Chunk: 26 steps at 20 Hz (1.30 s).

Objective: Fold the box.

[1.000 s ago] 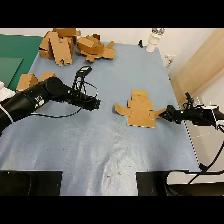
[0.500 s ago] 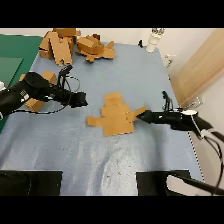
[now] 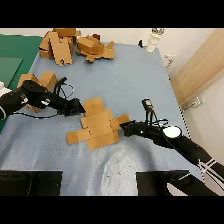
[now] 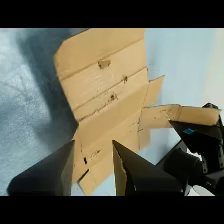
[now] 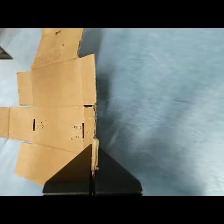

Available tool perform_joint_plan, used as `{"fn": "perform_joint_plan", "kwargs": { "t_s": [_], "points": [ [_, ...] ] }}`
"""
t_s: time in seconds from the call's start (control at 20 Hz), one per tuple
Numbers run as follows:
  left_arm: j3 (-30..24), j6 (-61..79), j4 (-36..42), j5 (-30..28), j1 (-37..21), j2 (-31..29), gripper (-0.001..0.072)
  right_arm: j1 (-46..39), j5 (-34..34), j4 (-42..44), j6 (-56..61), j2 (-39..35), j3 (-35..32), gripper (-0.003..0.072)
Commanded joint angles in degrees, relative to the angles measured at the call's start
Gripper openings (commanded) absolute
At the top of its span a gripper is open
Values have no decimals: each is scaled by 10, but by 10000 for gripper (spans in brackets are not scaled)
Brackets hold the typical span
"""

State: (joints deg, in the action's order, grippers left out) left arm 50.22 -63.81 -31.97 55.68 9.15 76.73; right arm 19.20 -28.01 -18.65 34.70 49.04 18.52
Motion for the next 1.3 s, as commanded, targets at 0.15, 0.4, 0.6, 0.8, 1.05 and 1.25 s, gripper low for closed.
{"fn": "perform_joint_plan", "kwargs": {
  "t_s": [0.15, 0.4, 0.6, 0.8, 1.05, 1.25],
  "points": [
    [-5, 17, -2, 2, -2, 51, 363, 70, 58, -45, 51, -8, -7, 2],
    [-5, 28, -6, -27, -2, 61, 363, 70, 58, -86, 95, -8, -7, 2],
    [-4, 63, 19, -70, 11, 74, 363, 70, 58, -87, 103, -8, -7, 2],
    [-4, 167, 149, -32, 21, 116, 363, 70, 58, -90, 107, -8, -7, 2],
    [-4, 249, 211, 23, 22, 125, 361, 70, 55, -126, 139, -8, -7, 2],
    [-4, 253, 203, 36, 16, 125, 361, 70, 47, -162, 170, -8, -7, 2]
  ]
}}
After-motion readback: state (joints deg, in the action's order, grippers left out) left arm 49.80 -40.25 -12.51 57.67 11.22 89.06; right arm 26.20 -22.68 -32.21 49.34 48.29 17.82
